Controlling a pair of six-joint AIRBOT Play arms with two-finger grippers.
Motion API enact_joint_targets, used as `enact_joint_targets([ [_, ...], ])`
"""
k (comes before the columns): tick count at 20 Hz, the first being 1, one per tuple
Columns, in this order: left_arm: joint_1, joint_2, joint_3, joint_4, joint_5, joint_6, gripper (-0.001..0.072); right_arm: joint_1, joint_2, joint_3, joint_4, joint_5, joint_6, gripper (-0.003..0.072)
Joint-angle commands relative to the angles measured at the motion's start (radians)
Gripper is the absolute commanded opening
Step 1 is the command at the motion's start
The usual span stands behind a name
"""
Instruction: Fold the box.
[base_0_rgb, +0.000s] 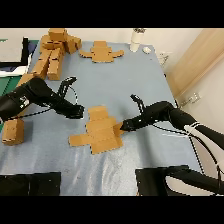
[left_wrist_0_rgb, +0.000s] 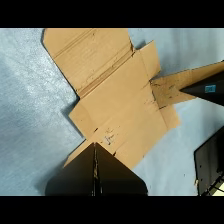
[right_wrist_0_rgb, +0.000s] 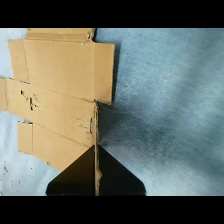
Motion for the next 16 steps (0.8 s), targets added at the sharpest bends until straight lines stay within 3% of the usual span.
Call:
enact_joint_targets([
  [1,0.0,-0.003,0.0,-0.002,0.014,0.002,0.0012,0.022,0.005,-0.005,-0.004,0.021,0.011,0.0003],
  [3,0.002,-0.003,0.0,0.001,0.007,0.003,0.0014,0.023,0.01,-0.017,-0.003,0.026,0.011,0.0003],
  [4,0.002,-0.003,-0.001,0.008,0.007,0.007,0.0211,0.023,0.023,-0.035,0.0,0.043,0.011,0.0003],
  [5,0.003,-0.003,-0.002,0.008,0.008,0.004,0.0471,0.024,0.046,-0.059,0.001,0.069,0.011,0.0003],
  [11,0.049,-0.01,-0.005,-0.01,-0.002,0.025,0.0487,0.024,0.286,-0.193,-0.001,0.187,-0.032,0.0003],
  [16,0.071,-0.101,-0.021,-0.273,-0.011,0.201,0.0487,0.024,0.353,-0.219,0.003,0.162,-0.07,0.0003],
])
